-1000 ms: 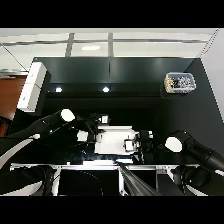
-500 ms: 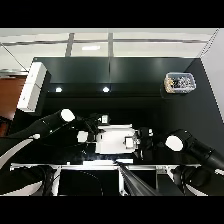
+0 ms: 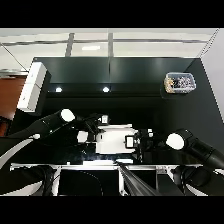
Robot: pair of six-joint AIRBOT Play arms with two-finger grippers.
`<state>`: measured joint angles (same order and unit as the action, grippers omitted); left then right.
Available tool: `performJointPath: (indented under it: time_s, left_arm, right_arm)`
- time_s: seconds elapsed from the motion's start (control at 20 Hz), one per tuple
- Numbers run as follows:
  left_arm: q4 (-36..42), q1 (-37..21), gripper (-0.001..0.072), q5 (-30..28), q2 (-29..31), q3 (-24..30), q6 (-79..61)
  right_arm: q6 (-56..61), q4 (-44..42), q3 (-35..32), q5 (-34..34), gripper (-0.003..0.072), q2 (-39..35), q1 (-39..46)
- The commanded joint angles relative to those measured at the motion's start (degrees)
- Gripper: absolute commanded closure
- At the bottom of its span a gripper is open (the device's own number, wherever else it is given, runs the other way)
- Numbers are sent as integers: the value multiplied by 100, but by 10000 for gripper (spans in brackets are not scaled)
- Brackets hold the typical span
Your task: Fold the box and place the chain.
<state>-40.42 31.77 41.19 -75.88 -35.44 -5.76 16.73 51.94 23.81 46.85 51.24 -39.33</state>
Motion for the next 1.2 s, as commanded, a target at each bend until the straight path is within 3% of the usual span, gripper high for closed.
performJointPath:
  time_s: [0.0,0.25,0.5,0.7,1.0,1.15]
  left_arm:
    - [-2,2,687,-2,0,2,-4]
    - [-2,2,687,-4,0,2,-4]
    - [0,2,687,-4,0,2,-4]
    - [-2,2,687,-4,0,2,-4]
    - [-2,2,687,-4,0,2,-2]
    - [-2,2,687,-4,0,2,-2]
  right_arm:
    - [-50,-129,7,59,41,2,-9]
    - [-94,-328,-96,-33,42,15,-68]
    - [-92,-396,-391,-927,42,15,-328]
    - [-70,-393,-540,-1126,42,59,-592]
    - [129,-595,-562,-2002,42,63,-590]
    - [133,-612,-538,-2022,42,63,-590]
